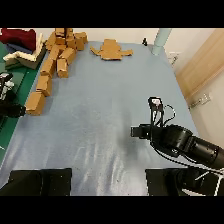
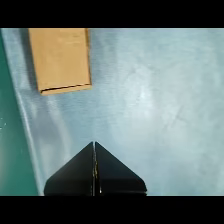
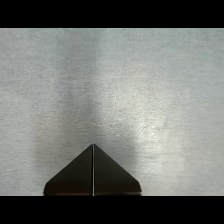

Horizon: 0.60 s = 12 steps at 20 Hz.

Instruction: Fold the box.

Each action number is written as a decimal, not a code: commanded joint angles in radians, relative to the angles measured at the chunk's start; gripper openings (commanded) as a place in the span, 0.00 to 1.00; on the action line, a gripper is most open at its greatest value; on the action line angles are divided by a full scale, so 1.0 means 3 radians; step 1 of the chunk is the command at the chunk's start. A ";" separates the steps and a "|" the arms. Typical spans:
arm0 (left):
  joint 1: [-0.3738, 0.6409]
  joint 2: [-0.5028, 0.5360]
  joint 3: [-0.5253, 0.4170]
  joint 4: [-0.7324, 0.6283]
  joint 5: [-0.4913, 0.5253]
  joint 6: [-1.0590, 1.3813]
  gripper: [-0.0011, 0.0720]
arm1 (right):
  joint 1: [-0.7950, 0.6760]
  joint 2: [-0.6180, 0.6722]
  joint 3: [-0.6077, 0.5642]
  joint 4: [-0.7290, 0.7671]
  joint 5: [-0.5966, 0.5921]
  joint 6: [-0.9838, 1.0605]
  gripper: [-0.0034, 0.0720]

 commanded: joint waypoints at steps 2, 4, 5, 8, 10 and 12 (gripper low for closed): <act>-0.0690 0.0198 0.0102 0.0023 -0.0123 -0.0617 0.03 | -0.0462 -0.0089 0.0102 0.0309 0.0017 -0.0607 0.05; -0.1289 0.0134 0.0195 0.0025 -0.0067 -0.0861 0.03 | -0.0846 -0.0280 0.0322 0.0554 0.0045 -0.1095 0.05; -0.1588 0.0058 0.0261 0.0025 -0.0013 -0.0998 0.03 | -0.1024 -0.0417 0.0468 0.0721 0.0036 -0.1358 0.05; -0.2356 -0.0281 0.0455 0.0023 0.0210 -0.1378 0.03 | -0.1395 -0.0984 0.1017 0.1147 -0.0097 -0.2024 0.05; -0.2708 -0.0539 0.0567 0.0023 0.0290 -0.1480 0.03 | -0.1415 -0.1363 0.1342 0.1123 -0.0202 -0.2181 0.05; -0.2951 -0.0763 0.0664 0.0000 0.0342 -0.1534 0.03 | -0.1408 -0.1677 0.1574 0.1164 -0.0284 -0.2291 0.05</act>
